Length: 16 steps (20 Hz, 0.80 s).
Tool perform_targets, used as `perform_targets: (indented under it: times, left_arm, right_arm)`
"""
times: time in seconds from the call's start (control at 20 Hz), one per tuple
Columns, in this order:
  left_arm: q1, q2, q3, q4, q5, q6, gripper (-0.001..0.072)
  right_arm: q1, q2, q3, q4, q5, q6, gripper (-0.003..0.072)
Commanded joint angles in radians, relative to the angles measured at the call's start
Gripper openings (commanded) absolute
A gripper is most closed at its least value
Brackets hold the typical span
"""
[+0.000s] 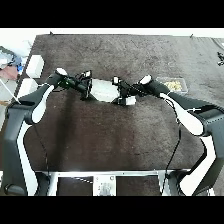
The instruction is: Fold the box and place the chain.
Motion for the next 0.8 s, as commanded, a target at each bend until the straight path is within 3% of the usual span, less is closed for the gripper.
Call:
perform_targets:
  times: [0.0, 0.75]
  left_arm:
    - [0.001, 0.001, 0.001, -0.006, 0.017, -0.001, 0.0528]
    - [0.001, 0.001, 0.001, -0.007, -0.009, -0.002, 0.0528]
  right_arm:
    - [0.0, 0.0, 0.0, 0.0, 0.006, 0.0, 0.0602]
    - [0.0, 0.0, 0.0, 0.0, 0.006, 0.0, 0.0602]
